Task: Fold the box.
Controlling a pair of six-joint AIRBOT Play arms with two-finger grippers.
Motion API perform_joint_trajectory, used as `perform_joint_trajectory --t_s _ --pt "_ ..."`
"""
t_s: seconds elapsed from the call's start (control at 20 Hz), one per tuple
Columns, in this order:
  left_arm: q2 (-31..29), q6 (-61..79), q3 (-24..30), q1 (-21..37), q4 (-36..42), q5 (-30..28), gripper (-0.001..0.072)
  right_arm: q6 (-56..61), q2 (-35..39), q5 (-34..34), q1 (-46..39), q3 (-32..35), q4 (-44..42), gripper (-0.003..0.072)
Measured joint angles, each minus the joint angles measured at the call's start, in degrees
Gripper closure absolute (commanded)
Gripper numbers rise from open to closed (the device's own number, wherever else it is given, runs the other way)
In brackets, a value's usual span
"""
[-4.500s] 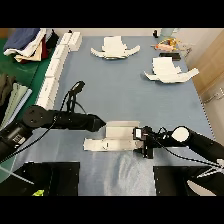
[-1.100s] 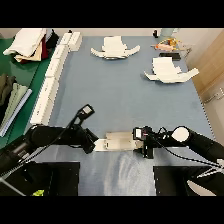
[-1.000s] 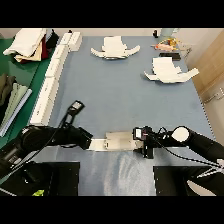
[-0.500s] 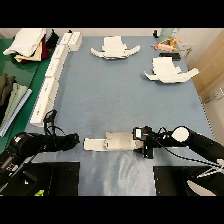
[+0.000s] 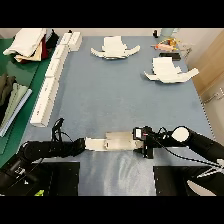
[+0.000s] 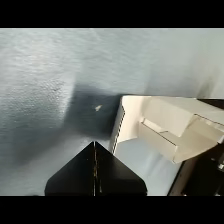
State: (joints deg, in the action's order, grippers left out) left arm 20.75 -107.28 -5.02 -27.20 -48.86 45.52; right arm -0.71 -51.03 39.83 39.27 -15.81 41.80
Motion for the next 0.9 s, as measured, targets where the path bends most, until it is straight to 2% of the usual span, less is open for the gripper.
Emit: perform_joint_trajectory --t_s 0.5,0.75,0.85,0.9 --pt "12.26 24.61 -1.88 0.0 19.26 -1.6 0.0691 0.02 0.0 -0.02 0.0 0.0 0.0 0.0177" --pt "14.29 32.96 -4.52 0.0 22.47 -1.51 0.0687 0.02 0.0 -0.02 0.0 0.0 0.0 0.0177" --pt "14.64 36.15 -5.62 0.0 22.97 -1.49 0.0251 0.02 0.0 -0.02 0.0 0.0 -0.02 0.0177" --pt "14.71 37.27 -5.99 0.0 23.21 -1.53 0.0256 0.02 0.0 -0.02 0.0 0.0 -0.02 0.0177"
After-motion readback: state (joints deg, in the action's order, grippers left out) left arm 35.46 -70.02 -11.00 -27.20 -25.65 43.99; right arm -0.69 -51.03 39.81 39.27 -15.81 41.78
